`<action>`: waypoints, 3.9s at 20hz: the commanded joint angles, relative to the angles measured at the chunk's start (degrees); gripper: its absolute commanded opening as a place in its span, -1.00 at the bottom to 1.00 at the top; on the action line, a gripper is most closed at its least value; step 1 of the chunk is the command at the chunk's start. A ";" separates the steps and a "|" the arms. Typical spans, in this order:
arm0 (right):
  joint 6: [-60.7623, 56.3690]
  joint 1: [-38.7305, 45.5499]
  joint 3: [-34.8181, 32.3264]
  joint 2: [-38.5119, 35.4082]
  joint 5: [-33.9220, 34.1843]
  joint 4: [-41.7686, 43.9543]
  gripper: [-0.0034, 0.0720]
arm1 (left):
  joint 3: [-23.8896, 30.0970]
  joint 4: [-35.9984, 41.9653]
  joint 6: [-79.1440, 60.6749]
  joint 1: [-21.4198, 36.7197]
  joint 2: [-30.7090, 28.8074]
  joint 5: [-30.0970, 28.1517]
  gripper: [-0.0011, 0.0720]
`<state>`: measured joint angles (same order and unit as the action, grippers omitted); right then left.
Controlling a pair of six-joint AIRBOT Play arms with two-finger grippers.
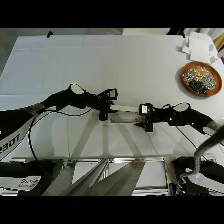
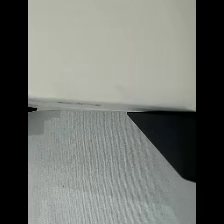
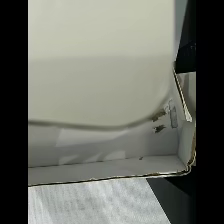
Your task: Fold the box and place the chain.
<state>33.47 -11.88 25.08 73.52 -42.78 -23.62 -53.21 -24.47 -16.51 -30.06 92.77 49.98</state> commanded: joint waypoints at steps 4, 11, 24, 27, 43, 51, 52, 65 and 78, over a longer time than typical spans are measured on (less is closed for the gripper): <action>0.00 -0.02 0.02 0.04 0.11 -0.09 0.15 | 0.04 0.02 0.00 -0.04 0.00 -0.02 -0.95; 0.00 -0.02 0.02 0.04 0.11 -0.09 0.15 | 0.04 0.02 0.02 -0.04 0.00 0.09 -0.95; 0.00 -0.02 0.02 0.04 0.13 -0.11 0.15 | 0.02 -10.47 9.46 4.94 -11.72 2.56 0.50; 0.00 -0.02 0.02 0.04 0.11 -0.11 0.15 | 0.04 -19.04 18.60 6.43 -16.26 3.63 0.49; 0.00 -0.02 0.02 0.04 0.11 -0.11 0.15 | 0.04 -12.74 30.77 -9.66 -17.92 1.09 -0.97; 0.00 -0.02 0.02 0.04 0.13 -0.11 0.15 | 0.04 -9.44 50.82 -9.31 -10.58 -25.97 -0.97; 0.00 -0.02 0.02 0.04 0.11 -0.11 0.15 | 0.04 -9.44 51.95 -9.31 -9.81 -26.21 -0.97; 0.00 -0.02 0.02 0.04 0.11 -0.11 0.15 | 0.04 -22.34 52.57 -8.09 -11.10 -21.31 -0.97; 0.00 -0.02 0.02 0.04 0.13 -0.11 0.15 | 0.37 -49.77 38.75 -5.05 -18.05 5.25 -0.88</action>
<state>33.47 -11.90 25.08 73.60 -42.65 -23.75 -53.01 -73.21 29.02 -35.16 73.32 50.41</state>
